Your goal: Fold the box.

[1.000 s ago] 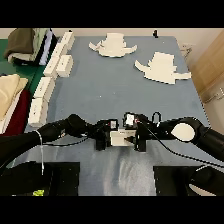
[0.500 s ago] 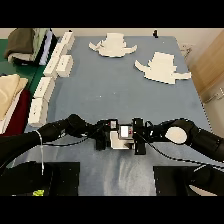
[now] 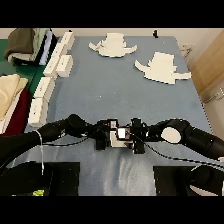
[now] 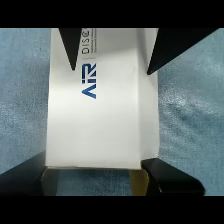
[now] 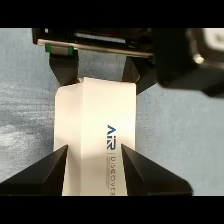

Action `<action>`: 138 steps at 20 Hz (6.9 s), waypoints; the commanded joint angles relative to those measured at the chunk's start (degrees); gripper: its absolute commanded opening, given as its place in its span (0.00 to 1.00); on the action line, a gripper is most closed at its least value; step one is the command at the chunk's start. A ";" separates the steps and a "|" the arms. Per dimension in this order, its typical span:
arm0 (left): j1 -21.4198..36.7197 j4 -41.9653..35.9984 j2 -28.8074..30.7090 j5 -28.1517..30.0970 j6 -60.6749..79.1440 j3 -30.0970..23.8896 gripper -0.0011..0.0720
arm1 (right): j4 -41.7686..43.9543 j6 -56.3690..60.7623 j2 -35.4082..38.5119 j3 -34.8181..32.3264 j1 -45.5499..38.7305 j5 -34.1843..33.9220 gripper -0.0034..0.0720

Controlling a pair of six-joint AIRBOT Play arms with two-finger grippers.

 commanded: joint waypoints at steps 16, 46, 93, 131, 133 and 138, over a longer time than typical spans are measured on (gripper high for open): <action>0.04 0.02 0.00 -0.02 0.04 0.02 0.74 | -4.09 0.15 4.87 0.04 -0.07 -7.28 0.71; 0.04 0.02 0.00 0.00 0.04 0.02 0.74 | 0.22 2.32 1.88 0.04 1.44 -0.39 0.47; 0.04 0.02 0.00 0.00 0.04 0.02 0.74 | 21.81 31.78 11.15 -21.77 6.45 -29.94 0.05; 0.04 0.02 0.00 0.00 0.04 0.02 0.74 | 3.41 48.15 20.70 -21.64 -0.90 -15.87 0.05; 0.04 0.02 0.00 -0.02 0.04 0.02 0.74 | 3.26 48.76 20.70 -21.66 -0.90 -15.34 0.05; 0.04 0.02 0.00 -0.02 0.04 0.02 0.74 | 3.10 49.35 18.86 -21.64 -0.90 -14.49 0.05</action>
